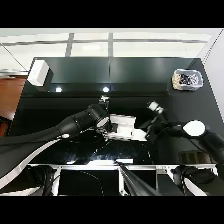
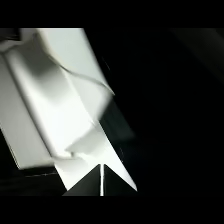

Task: Fold the box and place the chain.

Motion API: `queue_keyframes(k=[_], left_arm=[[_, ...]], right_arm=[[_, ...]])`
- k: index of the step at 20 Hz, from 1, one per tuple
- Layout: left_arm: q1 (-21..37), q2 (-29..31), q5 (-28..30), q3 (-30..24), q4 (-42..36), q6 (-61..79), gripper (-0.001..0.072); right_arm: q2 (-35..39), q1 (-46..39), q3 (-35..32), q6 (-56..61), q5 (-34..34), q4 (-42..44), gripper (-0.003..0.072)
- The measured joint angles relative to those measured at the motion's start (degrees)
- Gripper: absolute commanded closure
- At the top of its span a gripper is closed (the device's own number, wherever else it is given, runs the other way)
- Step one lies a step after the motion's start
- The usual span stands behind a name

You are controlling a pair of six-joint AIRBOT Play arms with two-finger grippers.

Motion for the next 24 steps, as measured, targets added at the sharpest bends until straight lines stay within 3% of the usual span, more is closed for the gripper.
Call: queue_keyframes(k=[4,7,11,16,17,18,19,20,24], left_arm=[[0.0,0.0,-0.02,0.02,0.0,0.02,0.0683],[0.0,0.0,-0.04,0.02,0.0,0.0,0.0682],[0.0,0.0,-0.09,0.02,0.0,0.02,0.0683],[0.0,0.0,-0.07,0.02,0.0,0.02,0.0683],[0.0,0.0,-0.07,0.02,0.0,0.02,0.0683],[0.0,0.0,-0.07,0.0,0.0,0.02,0.0683],[0.0,0.0,-0.09,0.02,0.0,0.02,0.0683],[0.0,0.0,-0.07,0.0,0.0,0.02,0.0683],[0.0,0.0,-0.07,0.02,0.0,0.02,0.0683]], right_arm=[[2.12,-16.59,-0.79,22.21,8.87,-6.03,0.0653],[0.04,-23.67,-2.58,31.34,13.27,-5.62,0.0652],[-7.1,-25.0,-4.68,36.04,15.78,-2.78,0.0651],[-13.03,-20.57,-5.38,34.73,13.2,5.88,0.061],[-13.46,-19.28,-5.38,33.92,12.46,7.72,0.0524],[-13.79,-17.77,-5.25,33.07,12.04,9.7,0.0363],[-14.01,-16.5,-5.01,32.52,11.82,11.06,0.0117],[-14.14,-15.34,-4.52,32.11,12.02,12.83,0.0034],[-14.53,-13.09,-1.51,30.08,11.85,14.01,0.0035]])
